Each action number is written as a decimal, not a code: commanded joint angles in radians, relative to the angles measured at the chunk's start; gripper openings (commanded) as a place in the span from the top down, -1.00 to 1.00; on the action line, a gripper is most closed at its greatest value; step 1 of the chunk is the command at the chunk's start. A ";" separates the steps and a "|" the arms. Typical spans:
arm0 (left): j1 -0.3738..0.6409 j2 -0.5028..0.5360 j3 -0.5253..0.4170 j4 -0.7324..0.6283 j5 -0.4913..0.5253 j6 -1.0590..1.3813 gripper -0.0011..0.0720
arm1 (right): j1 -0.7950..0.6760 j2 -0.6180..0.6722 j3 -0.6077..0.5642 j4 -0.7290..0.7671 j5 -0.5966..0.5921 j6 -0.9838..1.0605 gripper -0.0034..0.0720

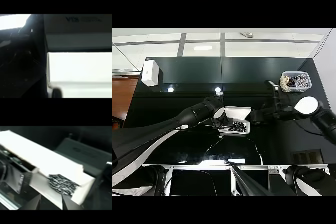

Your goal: Fold the box and place the chain.

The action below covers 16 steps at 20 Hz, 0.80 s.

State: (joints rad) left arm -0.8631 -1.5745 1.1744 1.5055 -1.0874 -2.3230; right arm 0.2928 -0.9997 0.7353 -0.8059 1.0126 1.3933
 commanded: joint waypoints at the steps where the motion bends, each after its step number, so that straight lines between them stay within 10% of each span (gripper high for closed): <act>1: 0.000 -0.002 0.001 0.006 0.008 0.000 0.90 | -0.119 0.043 0.046 -0.111 0.150 -0.020 0.04; 6: 0.014 -0.003 0.001 0.012 0.019 -0.036 0.88 | -0.221 0.129 0.053 -0.136 0.224 -0.044 0.04; 11: 0.016 0.024 0.046 0.012 0.004 -0.008 -0.46 | -0.220 0.129 0.053 -0.150 0.216 -0.044 0.05; 16: 0.009 0.223 0.045 0.060 -0.113 0.261 -0.48 | -0.220 0.129 0.053 -0.153 0.178 -0.044 0.05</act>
State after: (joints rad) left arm -0.8509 -1.4494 1.2221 1.5261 -1.1187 -2.2097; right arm 0.0734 -0.8719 0.7872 -0.9520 1.2091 1.3502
